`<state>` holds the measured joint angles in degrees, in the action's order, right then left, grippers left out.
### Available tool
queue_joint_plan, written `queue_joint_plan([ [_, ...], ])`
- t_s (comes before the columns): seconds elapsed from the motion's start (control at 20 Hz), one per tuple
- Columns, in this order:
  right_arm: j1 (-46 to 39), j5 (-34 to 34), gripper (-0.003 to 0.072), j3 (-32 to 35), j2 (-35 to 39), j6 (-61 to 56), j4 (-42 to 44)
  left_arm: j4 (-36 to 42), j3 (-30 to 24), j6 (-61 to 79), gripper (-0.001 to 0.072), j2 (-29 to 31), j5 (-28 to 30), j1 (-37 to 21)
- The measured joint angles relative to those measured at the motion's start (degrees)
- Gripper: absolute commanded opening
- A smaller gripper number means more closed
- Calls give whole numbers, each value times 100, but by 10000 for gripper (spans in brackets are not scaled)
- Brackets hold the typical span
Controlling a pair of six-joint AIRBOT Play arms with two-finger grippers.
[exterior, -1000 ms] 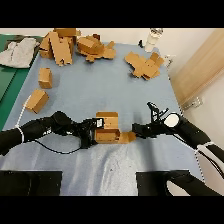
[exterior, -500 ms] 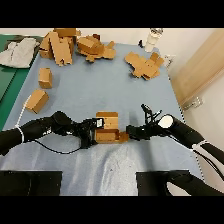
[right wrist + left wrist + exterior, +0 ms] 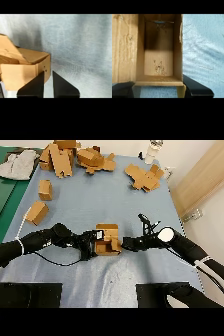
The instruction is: Fold the box.
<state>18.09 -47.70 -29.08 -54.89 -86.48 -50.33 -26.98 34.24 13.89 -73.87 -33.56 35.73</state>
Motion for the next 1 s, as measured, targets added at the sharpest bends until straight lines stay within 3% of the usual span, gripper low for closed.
queue_joint_plan([
  [0.1,7,11,196,-13,114,0,15,0,0,0,286,0,0,0],
  [0.15,9,9,287,-17,160,-2,22,0,-2,0,286,2,0,0],
  [0.45,87,-26,304,-20,260,-2,321,0,0,0,286,2,0,0],
  [0.55,146,-24,404,-22,267,0,367,0,-2,0,286,0,0,0],
  [0.8,450,46,402,-22,238,-190,160,0,0,0,286,0,0,0],
  [1.0,962,168,401,-195,157,-1075,-769,0,0,0,286,2,0,0],
])
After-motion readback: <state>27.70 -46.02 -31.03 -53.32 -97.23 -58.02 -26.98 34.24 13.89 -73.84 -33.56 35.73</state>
